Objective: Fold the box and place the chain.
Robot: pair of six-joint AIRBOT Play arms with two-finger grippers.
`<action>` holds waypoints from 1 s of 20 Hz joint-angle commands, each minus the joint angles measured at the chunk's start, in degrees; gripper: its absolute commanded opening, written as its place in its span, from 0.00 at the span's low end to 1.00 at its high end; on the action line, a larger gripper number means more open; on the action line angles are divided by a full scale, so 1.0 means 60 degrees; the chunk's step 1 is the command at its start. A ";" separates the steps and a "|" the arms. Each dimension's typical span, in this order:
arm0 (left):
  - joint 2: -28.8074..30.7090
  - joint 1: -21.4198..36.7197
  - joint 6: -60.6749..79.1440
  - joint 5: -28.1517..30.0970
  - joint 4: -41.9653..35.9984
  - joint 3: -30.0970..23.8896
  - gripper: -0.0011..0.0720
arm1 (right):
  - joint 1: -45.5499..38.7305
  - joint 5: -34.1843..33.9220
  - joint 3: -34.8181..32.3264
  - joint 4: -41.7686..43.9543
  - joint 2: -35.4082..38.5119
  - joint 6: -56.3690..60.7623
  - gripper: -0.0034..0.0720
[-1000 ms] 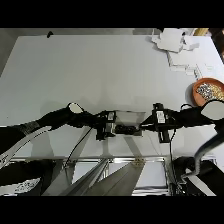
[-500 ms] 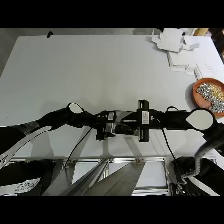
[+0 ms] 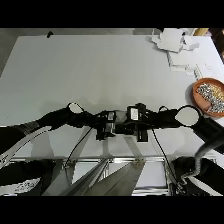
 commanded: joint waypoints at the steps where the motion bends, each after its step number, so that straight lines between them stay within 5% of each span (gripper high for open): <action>1: 0.0007 0.0007 0.0004 0.0004 0.0004 0.0011 0.30 | -0.0386 0.1774 0.0623 -0.1490 -0.0310 0.1610 0.17; 2: 0.0007 0.0007 0.0004 0.0000 0.0004 0.0011 0.30 | -0.0521 0.2226 0.0984 -0.1490 -0.0492 0.1778 0.32; 5: 0.0007 0.0007 0.0004 0.0004 0.0004 0.0011 0.30 | -0.0608 0.3406 0.2601 -0.1494 -0.1169 0.1854 0.36; 10: 0.0007 0.0007 0.0004 0.0004 0.0004 0.0011 0.30 | -0.0608 0.3472 0.5147 -0.2058 -0.2532 0.1858 0.24; 12: 0.0007 0.0007 0.0004 0.0000 0.0004 0.0011 0.30 | -0.0608 0.3133 0.5286 -0.2361 -0.2951 0.1861 0.07; 20: 0.0007 0.0007 0.0004 0.0000 0.0004 0.0011 0.30 | -0.1581 0.3781 0.5268 -0.2688 -0.3694 0.3340 0.07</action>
